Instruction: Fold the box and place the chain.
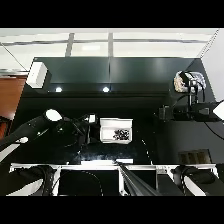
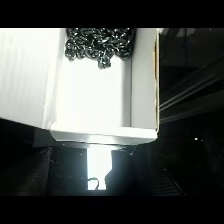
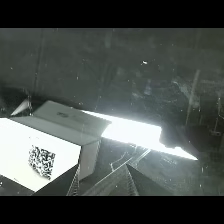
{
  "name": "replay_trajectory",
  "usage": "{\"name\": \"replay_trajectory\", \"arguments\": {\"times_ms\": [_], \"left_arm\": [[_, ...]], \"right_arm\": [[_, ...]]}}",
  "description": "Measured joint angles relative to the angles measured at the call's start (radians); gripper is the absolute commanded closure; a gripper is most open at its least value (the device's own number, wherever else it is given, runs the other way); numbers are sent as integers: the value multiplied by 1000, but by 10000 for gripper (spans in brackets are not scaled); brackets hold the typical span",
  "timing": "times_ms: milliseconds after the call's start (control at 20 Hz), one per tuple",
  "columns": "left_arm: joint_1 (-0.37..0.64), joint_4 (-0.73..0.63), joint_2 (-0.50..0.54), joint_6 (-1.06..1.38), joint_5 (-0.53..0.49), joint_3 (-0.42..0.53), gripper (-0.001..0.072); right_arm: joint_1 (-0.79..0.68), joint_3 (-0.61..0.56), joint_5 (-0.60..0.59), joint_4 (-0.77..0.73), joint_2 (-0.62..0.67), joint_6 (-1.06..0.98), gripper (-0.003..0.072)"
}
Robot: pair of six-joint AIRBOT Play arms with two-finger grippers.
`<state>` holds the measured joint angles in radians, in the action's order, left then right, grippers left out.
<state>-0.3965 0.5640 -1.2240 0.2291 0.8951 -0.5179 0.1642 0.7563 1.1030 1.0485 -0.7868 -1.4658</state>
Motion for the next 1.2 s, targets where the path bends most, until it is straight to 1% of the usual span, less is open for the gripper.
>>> {"name": "replay_trajectory", "arguments": {"times_ms": [1200], "left_arm": [[-5,0,-3,0,0,-12,-2]], "right_arm": [[0,0,-12,0,0,0,332]]}}
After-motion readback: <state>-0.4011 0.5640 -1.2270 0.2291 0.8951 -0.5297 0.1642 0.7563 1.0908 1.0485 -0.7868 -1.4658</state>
